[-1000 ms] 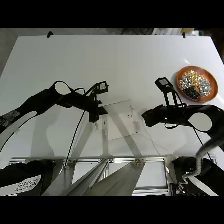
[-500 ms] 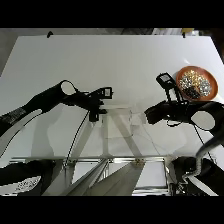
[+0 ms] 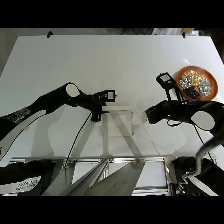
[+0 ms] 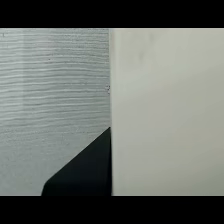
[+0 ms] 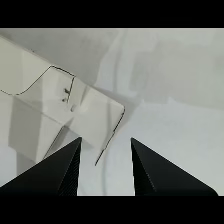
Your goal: Fold the box and place the chain.
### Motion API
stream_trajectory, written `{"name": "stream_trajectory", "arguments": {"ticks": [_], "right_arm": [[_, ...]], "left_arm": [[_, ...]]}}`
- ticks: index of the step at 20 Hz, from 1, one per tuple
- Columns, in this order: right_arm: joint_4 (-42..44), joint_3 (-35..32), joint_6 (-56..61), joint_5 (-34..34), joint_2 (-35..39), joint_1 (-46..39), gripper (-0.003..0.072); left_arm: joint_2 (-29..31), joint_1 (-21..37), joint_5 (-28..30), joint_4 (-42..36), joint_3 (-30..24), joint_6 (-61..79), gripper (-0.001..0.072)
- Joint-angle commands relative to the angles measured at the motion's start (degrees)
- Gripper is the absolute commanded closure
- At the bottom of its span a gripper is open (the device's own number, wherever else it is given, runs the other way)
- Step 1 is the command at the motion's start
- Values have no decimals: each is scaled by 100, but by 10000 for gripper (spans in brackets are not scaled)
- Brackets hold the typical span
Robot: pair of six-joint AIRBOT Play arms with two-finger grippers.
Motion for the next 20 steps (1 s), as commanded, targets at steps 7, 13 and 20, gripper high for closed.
{"name": "stream_trajectory", "arguments": {"ticks": [7, 13, 20], "right_arm": [[-17, 7, 2, 11, 0, 7, 340], [334, 9, -962, 234, 2, 9, 445], [1141, 7, -2721, 1259, 2, 210, 670]], "left_arm": [[0, -4, 22, -2, 0, 15, 699], [0, -4, 20, -2, 0, 15, 699], [0, -4, 20, -2, 0, 15, 699]]}}
